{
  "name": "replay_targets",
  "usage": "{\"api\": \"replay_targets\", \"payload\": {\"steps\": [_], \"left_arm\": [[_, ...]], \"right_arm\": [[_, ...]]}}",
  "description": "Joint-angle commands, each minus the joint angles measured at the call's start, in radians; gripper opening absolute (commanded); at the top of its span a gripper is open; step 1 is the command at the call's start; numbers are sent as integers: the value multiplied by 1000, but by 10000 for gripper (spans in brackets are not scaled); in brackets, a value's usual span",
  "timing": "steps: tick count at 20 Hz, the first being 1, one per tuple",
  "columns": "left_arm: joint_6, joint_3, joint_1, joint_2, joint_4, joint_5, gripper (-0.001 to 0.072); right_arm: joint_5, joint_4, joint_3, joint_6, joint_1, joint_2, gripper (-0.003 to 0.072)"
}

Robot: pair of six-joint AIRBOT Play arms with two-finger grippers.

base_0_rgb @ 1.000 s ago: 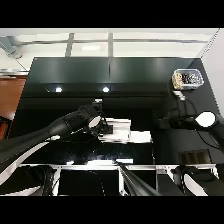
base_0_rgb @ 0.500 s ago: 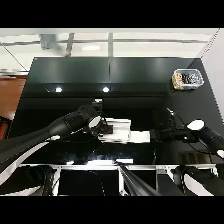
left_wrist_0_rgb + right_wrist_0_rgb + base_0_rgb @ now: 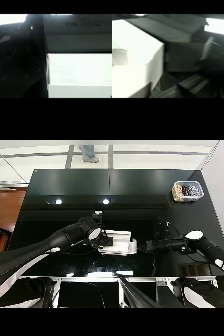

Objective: Fold the box and place the chain.

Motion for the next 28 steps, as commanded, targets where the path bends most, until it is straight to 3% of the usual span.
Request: {"api": "replay_targets", "payload": {"steps": [1, 2, 7, 13, 17, 19, 20, 24, 28], "left_arm": [[0, 1, 0, 1, 0, 0, 26], [0, 1, 0, 1, 0, 0, 26], [0, 1, 0, 1, 0, 0, 26], [0, 1, 0, 1, 0, 0, 26], [0, 1, 0, 1, 0, 1, 26], [0, 1, 0, 1, 0, 1, 25], [0, 1, 0, 1, 0, 1, 26], [0, 1, 0, 1, 0, 1, 26], [0, 1, 0, 1, 0, 1, 26]], "right_arm": [[50, 39, 21, -14, 35, -1, 548], [42, 39, 27, -13, 63, -1, 587], [-132, 18, 109, 120, 232, -1, 582], [-295, -300, 232, 578, 399, -2, 553], [-293, -548, 303, 857, 502, -6, 552], [-293, -594, 327, 912, 536, -18, 550], [-293, -596, 339, 923, 545, -29, 477], [-263, -642, 380, 971, 555, -76, 477], [-183, -819, 436, 1079, 605, -101, 478]]}}
